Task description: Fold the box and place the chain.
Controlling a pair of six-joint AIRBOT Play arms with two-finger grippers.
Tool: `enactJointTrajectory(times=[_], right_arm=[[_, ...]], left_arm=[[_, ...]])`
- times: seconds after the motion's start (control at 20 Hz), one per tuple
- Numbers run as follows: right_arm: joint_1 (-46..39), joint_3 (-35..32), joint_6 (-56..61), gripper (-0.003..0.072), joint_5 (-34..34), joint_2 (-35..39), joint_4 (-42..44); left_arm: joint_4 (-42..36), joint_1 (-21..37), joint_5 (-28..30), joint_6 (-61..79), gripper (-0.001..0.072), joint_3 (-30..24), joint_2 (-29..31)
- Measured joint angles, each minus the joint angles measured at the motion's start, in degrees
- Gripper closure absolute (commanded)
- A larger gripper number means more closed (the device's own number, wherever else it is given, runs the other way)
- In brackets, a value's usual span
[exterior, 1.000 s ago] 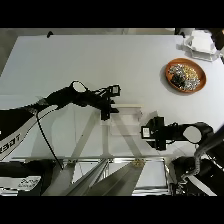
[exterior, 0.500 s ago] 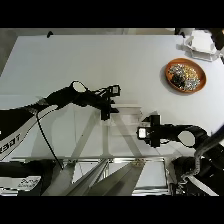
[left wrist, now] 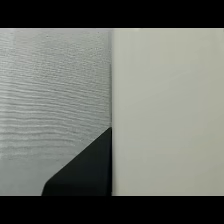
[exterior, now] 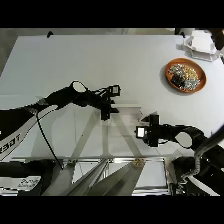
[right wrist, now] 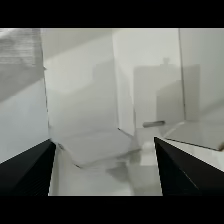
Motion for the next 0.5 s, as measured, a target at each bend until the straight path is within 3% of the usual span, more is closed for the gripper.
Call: enactJointTrajectory(times=[0.5], right_arm=[[0.26, 0.13, 0.17, 0.0024, -6.27, -0.02, 2.08]], left_arm=[[-0.02, 0.00, 0.13, -0.02, 0.0698, 0.00, 0.00]])
